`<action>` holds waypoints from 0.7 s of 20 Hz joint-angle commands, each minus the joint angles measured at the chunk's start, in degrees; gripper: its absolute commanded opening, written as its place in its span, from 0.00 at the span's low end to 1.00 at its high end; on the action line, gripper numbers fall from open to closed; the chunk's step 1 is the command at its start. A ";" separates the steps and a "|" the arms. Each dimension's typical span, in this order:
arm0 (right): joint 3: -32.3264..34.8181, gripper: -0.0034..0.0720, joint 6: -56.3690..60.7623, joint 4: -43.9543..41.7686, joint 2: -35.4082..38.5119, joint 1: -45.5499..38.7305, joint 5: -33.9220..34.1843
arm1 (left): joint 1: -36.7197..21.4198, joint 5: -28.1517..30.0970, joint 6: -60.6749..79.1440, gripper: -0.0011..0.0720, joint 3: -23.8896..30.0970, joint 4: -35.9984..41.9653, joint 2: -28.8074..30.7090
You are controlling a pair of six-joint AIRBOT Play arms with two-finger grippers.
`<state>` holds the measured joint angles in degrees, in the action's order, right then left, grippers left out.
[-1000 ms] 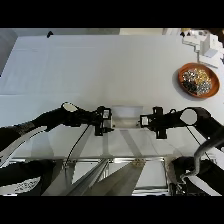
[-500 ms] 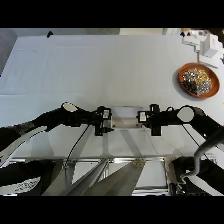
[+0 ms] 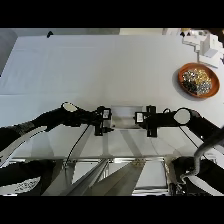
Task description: Fold the box and place the chain.
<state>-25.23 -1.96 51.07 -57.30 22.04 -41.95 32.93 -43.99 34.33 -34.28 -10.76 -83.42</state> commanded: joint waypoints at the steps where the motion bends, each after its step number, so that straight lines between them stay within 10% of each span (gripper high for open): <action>1: 1.33 0.46 0.13 -4.74 -0.04 0.15 3.48 | 0.02 0.02 0.02 0.10 -0.02 0.00 0.02; 6: 3.08 0.60 -0.04 -5.01 -0.04 0.15 4.59 | 0.02 0.04 0.04 0.10 -0.02 0.00 0.04; 9: 3.10 0.91 0.00 -5.03 -0.07 0.15 5.55 | 0.02 0.02 0.04 0.10 -0.02 0.00 0.02; 14: 3.10 0.84 1.51 -4.98 0.20 -0.44 5.31 | 0.02 0.02 0.02 0.10 -0.02 0.00 0.02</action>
<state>-22.20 -1.76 46.11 -57.30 22.04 -36.93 32.91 -43.94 34.33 -34.28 -10.72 -83.42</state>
